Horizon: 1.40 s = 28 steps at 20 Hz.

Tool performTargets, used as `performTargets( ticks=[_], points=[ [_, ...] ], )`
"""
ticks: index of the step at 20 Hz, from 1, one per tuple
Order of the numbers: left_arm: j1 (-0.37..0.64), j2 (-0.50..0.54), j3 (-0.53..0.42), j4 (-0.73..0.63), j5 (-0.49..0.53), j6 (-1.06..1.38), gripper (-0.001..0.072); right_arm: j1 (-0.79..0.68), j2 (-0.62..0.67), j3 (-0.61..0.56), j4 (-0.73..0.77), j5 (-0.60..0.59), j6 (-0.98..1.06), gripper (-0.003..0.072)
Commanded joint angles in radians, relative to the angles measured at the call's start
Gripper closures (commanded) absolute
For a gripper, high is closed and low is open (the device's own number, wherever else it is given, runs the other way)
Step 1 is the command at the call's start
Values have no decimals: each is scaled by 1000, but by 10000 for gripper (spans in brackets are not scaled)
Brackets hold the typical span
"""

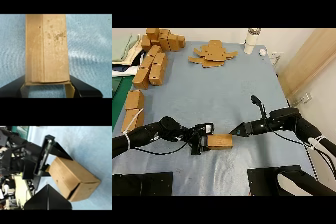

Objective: Fold the box.

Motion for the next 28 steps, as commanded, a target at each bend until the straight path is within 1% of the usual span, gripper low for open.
performTargets(
  ticks=[1,4,9,13,21,28],
  points=[
    [0,0,1,0,-2,0,195,-1,-34,-9,-39,22,-25,683],
    [1,0,1,0,0,0,195,46,-51,-34,-43,48,-24,683],
    [1,0,1,0,0,0,195,120,-59,-37,-48,67,-41,683],
    [1,0,1,0,0,0,195,123,-59,-44,-49,69,-41,683],
    [1,0,1,0,0,0,195,123,-59,-71,-51,121,-42,684],
    [0,0,1,0,0,0,195,123,-59,-76,-51,124,-42,683]
  ],
)
